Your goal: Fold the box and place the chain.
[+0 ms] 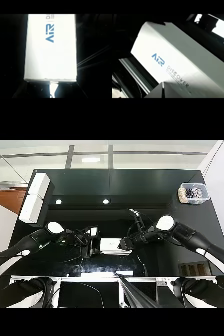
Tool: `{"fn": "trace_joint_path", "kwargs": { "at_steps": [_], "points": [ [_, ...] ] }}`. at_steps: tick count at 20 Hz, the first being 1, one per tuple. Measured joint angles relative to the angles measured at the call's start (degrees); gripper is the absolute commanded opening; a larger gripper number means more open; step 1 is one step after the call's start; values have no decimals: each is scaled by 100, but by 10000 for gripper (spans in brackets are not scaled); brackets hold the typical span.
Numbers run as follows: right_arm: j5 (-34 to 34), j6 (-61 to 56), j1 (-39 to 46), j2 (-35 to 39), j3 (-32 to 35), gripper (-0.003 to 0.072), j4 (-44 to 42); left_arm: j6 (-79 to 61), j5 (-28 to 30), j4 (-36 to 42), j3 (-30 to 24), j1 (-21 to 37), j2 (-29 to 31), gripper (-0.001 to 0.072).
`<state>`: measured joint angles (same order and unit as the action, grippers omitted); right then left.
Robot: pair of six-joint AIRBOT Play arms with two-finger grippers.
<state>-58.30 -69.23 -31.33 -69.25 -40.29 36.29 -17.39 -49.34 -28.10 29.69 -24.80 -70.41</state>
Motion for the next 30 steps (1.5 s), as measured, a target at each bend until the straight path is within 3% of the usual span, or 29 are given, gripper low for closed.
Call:
{"fn": "trace_joint_path", "kwargs": {
  "at_steps": [12, 13, 15, 21, 25, 30],
  "points": [
    [-87, 22, 295, -175, -149, 35, 144, 20, 7, 9, 0, 0, -2, 483],
    [-361, 127, 424, -131, -273, 35, 142, 20, -13, 2, 0, 0, 0, 524],
    [-938, 289, 793, -20, -555, 35, 125, 17, -20, -20, 0, 0, 15, 703],
    [-1860, 529, 2286, 413, -1001, 35, 175, 625, -83, -645, 39, 37, 476, 704],
    [-1980, 767, 2885, 520, -1062, 34, 181, 1412, -369, -1126, 120, 92, 999, 703],
    [-1864, 951, 3095, 549, -1078, 34, 352, 2002, -476, -1283, 564, -262, 1152, 703]
  ]
}}
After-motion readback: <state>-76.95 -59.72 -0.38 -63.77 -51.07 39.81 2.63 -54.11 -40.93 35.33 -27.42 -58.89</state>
